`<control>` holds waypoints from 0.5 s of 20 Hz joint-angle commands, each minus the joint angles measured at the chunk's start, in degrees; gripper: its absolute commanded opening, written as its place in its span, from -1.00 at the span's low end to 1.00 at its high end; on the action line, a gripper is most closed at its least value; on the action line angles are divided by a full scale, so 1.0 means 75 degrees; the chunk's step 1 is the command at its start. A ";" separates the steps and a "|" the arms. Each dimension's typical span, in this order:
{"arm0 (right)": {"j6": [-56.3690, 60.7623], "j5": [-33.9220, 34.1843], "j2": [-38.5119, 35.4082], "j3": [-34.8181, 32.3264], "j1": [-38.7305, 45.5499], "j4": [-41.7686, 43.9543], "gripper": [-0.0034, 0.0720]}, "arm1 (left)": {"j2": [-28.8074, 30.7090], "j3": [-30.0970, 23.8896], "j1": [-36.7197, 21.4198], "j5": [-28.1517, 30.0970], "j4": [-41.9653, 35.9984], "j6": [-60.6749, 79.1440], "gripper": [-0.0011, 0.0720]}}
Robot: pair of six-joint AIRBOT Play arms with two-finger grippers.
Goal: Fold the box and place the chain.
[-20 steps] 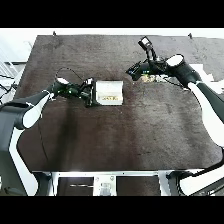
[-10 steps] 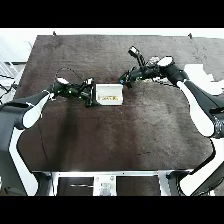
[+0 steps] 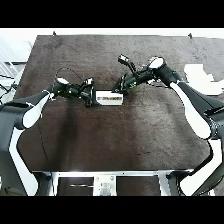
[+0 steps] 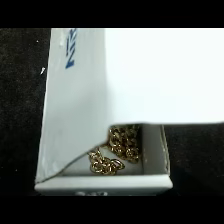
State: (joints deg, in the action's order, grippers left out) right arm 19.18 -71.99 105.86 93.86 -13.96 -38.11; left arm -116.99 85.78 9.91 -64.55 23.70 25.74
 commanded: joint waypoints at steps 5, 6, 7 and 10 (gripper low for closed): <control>-0.0058 -0.0090 0.0009 0.0009 -0.0280 -0.0254 -0.21 | 0.0003 0.0006 0.0006 0.0000 -0.0003 0.0000 0.32; -0.0058 -0.0044 0.0012 0.0009 -0.0341 -0.0428 -0.21 | 0.0003 0.0003 0.0006 -0.0003 -0.0006 0.0000 0.32; -0.0055 0.0052 0.0012 0.0006 -0.0402 -0.0629 -0.20 | 0.0003 0.0003 0.0006 -0.0003 -0.0009 0.0000 0.32; -0.0052 0.0140 0.0012 0.0006 -0.0469 -0.0965 0.08 | 0.0003 0.0006 0.0006 -0.0003 -0.0020 0.0000 0.32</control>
